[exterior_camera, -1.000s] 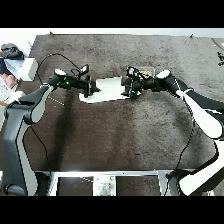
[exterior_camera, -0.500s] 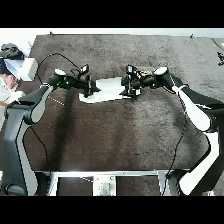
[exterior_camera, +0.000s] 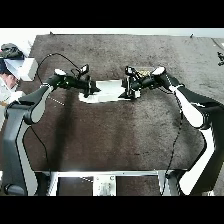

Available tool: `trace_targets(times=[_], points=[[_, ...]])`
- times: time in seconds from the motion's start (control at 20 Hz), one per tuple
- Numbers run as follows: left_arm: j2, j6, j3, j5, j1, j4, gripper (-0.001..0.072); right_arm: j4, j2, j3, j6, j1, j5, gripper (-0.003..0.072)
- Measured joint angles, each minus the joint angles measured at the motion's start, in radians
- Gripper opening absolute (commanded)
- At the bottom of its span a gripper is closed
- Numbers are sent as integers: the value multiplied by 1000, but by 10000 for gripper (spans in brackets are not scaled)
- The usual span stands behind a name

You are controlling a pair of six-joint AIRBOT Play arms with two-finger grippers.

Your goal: Fold the box and place the chain.

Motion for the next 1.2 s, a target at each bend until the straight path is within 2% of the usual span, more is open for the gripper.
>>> trace_targets(times=[0.45, 1.2], points=[[0, 0, 0, 0, 0, -1, 13, 2, -81, 68, 4, 2, 48, 591], [0, 0, 0, 0, 0, -1, 12, -14, -130, 120, 11, 3, 86, 584]])
